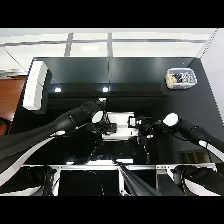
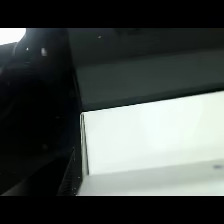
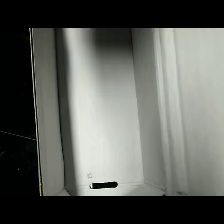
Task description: Fold the box and place the chain.
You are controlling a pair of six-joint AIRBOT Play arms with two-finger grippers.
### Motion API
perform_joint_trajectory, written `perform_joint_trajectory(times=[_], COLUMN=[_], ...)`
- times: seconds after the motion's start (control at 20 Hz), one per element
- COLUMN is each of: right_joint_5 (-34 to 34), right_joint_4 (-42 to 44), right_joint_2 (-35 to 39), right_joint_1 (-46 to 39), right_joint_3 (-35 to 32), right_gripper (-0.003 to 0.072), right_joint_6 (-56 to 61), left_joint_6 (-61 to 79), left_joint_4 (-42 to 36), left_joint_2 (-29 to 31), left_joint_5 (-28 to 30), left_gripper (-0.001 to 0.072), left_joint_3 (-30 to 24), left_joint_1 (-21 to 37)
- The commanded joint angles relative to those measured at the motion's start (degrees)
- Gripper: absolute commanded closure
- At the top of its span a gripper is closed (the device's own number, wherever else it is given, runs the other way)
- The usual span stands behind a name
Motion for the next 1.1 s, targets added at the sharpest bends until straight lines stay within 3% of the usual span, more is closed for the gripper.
perform_joint_trajectory(times=[0.0, 0.25, 0.35, 0.65, 0.7, 0.8, 0.9, 1.05], right_joint_5=[0.0, 0.0, 0.0, 0.0, 0.0, 0.0, 0.0, 0.0], right_joint_4=[0.0, 0.0, 0.0, 0.0, 0.0, 0.0, 0.0, 0.0], right_joint_2=[0.0, 0.0, 0.0, 0.0, 0.0, 0.0, 0.0, 0.0], right_joint_1=[0.0, 0.0, 0.0, 0.0, 0.0, 0.0, 0.0, 0.0], right_joint_3=[0.0, 0.0, 0.0, 0.0, 0.0, 0.0, 0.0, 0.0], right_gripper=[0.0554, 0.0554, 0.0554, 0.0554, 0.0554, 0.0554, 0.0554, 0.0554], right_joint_6=[0.0, 0.0, 0.0, 0.0, 0.0, 0.0, 0.0, 0.0], left_joint_6=[-4.4, -4.3, -3.3, -2.7, -2.7, -2.7, -2.7, -2.7], left_joint_4=[0.0, -0.4, -0.5, -0.4, -0.4, -0.3, -0.2, -0.2], left_joint_2=[-1.2, -1.2, -1.2, -1.1, -1.1, -1.2, -1.2, -1.2], left_joint_5=[0.9, 1.6, 1.4, 0.2, 0.2, 0.3, 0.3, 0.3], left_gripper=[0.0360, 0.0366, 0.0439, 0.0449, 0.0554, 0.0623, 0.0663, 0.0663], left_joint_3=[0.5, 0.5, 0.5, 0.5, 0.5, 0.5, 0.5, 0.5], left_joint_1=[-1.6, -1.5, -1.5, -1.4, -1.4, -1.4, -1.4, -1.4])
